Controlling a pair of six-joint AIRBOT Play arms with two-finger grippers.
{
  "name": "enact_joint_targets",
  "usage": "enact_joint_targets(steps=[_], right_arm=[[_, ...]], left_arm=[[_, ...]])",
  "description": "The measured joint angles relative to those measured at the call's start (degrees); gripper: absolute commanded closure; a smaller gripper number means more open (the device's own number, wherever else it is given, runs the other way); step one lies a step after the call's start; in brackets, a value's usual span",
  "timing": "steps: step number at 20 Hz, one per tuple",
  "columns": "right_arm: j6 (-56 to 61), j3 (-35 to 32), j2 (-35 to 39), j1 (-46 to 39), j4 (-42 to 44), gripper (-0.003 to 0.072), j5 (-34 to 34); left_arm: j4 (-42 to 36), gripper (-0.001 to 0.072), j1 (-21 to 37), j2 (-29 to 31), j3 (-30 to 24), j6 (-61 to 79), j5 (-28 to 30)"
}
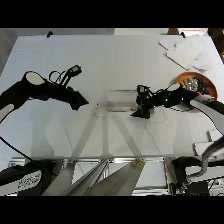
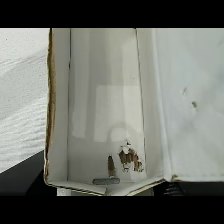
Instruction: Fold the box and place the chain.
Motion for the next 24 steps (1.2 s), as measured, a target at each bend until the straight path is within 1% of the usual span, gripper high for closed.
enact_joint_targets(steps=[3, 5, 9, 12, 19, 24], right_arm=[[0.0, 0.0, 0.0, 0.0, -0.02, 0.0168, 0.0], [0.0, 0.0, 0.0, 0.0, 0.0, 0.0168, 0.0], [0.0, 0.0, 0.0, 0.0, -0.02, 0.0168, -0.02], [0.0, 0.0, 0.0, 0.0, 0.0, 0.0168, 0.0], [0.0, 0.0, 0.0, 0.0, 0.0, 0.0168, -0.02], [0.0, 0.0, 0.0, 0.0, 0.0, 0.0168, -0.02]], left_arm=[[0.35, 0.0702, -1.38, 0.11, -5.14, -8.22, 4.94], [0.22, 0.0703, -2.56, 0.11, -6.97, -11.87, 7.26], [-1.01, 0.0703, -4.63, -1.03, -8.46, -17.84, 11.26], [-2.62, 0.0705, -5.99, -2.51, -8.81, -20.28, 13.18], [-10.14, 0.0705, -7.43, -3.74, -9.01, -19.87, 14.62], [-12.92, 0.0704, -7.58, -4.07, -9.01, -19.32, 14.56]])
